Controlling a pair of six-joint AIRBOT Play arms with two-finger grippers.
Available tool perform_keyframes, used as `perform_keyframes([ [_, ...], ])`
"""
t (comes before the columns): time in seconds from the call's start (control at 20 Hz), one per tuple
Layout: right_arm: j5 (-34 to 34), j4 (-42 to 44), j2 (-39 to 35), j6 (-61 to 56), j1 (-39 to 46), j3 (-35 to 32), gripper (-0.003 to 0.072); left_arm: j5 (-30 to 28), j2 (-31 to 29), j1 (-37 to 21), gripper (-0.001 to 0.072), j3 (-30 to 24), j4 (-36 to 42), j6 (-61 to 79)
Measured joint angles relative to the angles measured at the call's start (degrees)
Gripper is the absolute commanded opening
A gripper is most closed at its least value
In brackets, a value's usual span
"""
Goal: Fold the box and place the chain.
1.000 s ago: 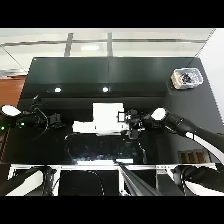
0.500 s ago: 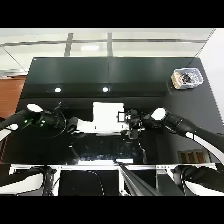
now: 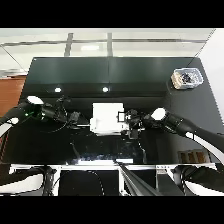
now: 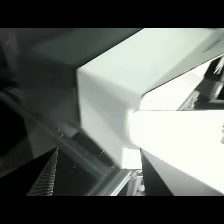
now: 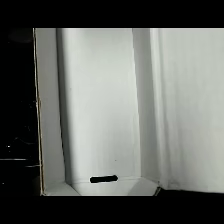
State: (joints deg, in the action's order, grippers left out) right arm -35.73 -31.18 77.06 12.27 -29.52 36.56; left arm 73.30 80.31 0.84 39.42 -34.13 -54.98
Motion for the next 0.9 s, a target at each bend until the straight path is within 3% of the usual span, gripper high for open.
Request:
perform_keyframes([
  [0.1, 0.00, 0.00, 0.02, 0.00, 0.00, 0.00, 0.0461, 0.59, 0.00, 0.66, 0.0576, 0.55, 2.21, 0.17],
  [0.15, 0.00, -0.02, 0.02, 0.00, 0.00, 0.00, 0.0461, 0.59, 0.00, 1.44, 0.0546, 0.74, 3.10, 0.20],
  [0.2, 0.00, -0.02, 0.02, 0.00, 0.00, 0.00, 0.0461, 0.44, 0.00, 2.60, 0.0461, 0.94, 3.65, 0.15],
  [0.25, -0.02, 0.00, 0.00, 0.00, 0.00, 0.00, 0.0462, -0.04, 0.00, 3.85, 0.0437, 1.11, 3.85, -0.31],
  [0.5, -0.04, -0.02, 0.00, -0.02, 0.00, 0.00, 0.0462, -3.37, 0.00, 9.79, 0.0437, 3.56, 0.98, -7.98],
  [0.9, -0.02, 0.00, 0.00, -0.04, 0.00, 0.00, 0.0461, -6.64, 0.00, 17.57, 0.0437, 11.02, -14.12, -26.71],
])
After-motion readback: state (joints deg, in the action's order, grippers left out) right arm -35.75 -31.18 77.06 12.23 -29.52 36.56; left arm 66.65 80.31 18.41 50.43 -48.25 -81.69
